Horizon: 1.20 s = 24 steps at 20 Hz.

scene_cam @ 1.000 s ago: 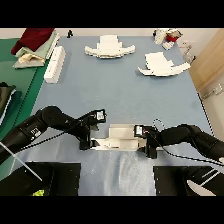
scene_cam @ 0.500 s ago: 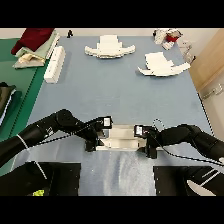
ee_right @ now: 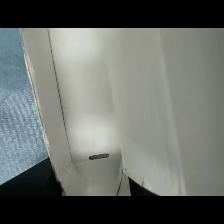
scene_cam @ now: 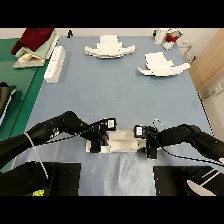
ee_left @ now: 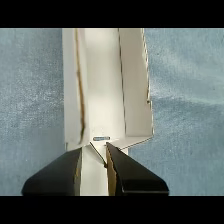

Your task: Fold the box.

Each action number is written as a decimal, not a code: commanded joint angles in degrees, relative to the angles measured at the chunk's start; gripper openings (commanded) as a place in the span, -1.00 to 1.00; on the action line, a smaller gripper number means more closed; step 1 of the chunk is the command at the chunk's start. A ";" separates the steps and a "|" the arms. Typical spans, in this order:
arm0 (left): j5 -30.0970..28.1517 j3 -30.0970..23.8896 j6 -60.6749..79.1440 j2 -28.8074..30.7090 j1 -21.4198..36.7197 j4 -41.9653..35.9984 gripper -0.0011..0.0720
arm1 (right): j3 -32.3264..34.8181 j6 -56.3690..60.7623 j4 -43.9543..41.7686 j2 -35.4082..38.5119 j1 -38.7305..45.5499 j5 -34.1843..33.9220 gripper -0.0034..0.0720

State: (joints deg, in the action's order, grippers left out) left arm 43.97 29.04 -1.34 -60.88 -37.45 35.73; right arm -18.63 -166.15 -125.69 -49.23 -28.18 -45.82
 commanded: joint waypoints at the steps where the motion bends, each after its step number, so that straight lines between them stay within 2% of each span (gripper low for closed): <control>1: -0.83 0.00 -0.24 -0.20 0.33 -0.02 -0.34 | -0.02 0.07 -0.11 0.02 -0.04 0.31 0.38; 3: 0.09 0.00 -2.64 0.37 1.99 2.54 -0.28 | -0.02 0.07 -0.11 0.02 -0.04 0.31 0.38; 6: 2.75 -0.02 -7.43 3.82 4.57 10.45 -0.29 | -0.02 0.04 -0.11 0.02 -0.04 0.31 0.38; 10: 6.23 -1.42 -7.91 7.93 5.75 10.69 -0.25 | -0.02 0.07 -0.11 0.02 -0.04 0.31 0.38; 11: 6.08 -1.90 -7.91 8.02 5.11 10.25 0.04 | -0.02 0.07 -0.11 0.02 -0.04 0.31 0.38; 18: -6.56 -3.43 -7.02 6.75 -1.73 3.78 0.06 | -0.04 0.07 -0.11 0.02 -0.04 0.31 0.38; 19: -6.80 -3.43 -7.02 5.95 -2.16 3.15 -0.01 | -0.02 0.07 -0.11 0.02 -0.04 0.31 0.38; 21: -6.27 -3.43 -7.06 4.44 -2.97 2.58 -0.02 | -0.02 0.07 -0.11 0.02 -0.04 0.31 0.38; 22: -6.29 -3.43 -7.06 4.04 -3.23 2.36 -0.26 | -0.02 0.07 -0.11 0.02 -0.04 0.31 0.38; 23: -6.45 -3.41 -7.02 3.93 -3.30 2.36 -0.80 | -0.02 0.07 -0.11 0.02 -0.04 0.31 0.38; 24: -6.78 -3.32 -7.04 3.82 -3.28 2.36 -0.82 | -0.02 0.07 -0.11 0.02 -0.04 0.31 0.38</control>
State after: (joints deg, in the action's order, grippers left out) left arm 38.65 25.67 -8.51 -56.12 -40.01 39.20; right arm -18.65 -166.12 -125.69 -49.23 -28.16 -45.67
